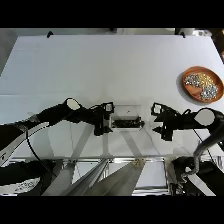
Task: Fold the box and place the chain.
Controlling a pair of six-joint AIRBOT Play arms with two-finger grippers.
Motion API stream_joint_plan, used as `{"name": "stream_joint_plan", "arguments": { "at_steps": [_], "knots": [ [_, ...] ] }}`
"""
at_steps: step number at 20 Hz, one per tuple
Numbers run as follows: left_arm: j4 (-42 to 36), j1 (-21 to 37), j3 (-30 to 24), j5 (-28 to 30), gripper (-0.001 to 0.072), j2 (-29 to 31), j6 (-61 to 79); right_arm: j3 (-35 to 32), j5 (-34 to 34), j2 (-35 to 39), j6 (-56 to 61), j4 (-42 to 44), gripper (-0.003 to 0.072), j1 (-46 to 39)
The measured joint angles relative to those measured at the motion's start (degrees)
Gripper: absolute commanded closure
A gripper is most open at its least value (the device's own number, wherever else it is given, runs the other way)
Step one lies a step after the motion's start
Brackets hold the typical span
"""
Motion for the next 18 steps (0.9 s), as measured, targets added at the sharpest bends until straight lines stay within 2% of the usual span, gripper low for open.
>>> {"name": "stream_joint_plan", "arguments": {
  "at_steps": [5,13,16,18],
  "knots": [
    [0.0,0.0,0.0,0.0,0.0419,0.0,0.0,-1.8,-5.9,-3.8,-7.5,3.7,0.0293,4.7],
    [0.0,0.0,0.0,0.0,0.0419,0.0,0.0,-2.2,-17.9,-12.1,-9.3,4.8,0.0312,10.6],
    [0.0,0.0,0.0,0.0,0.0419,0.0,0.0,-2.2,-20.8,-13.2,-9.3,5.7,0.0354,11.1],
    [0.0,0.0,0.0,0.0,0.0419,0.0,0.0,-2.2,-22.0,-13.9,-9.3,6.4,0.044,11.5]
  ]
}}
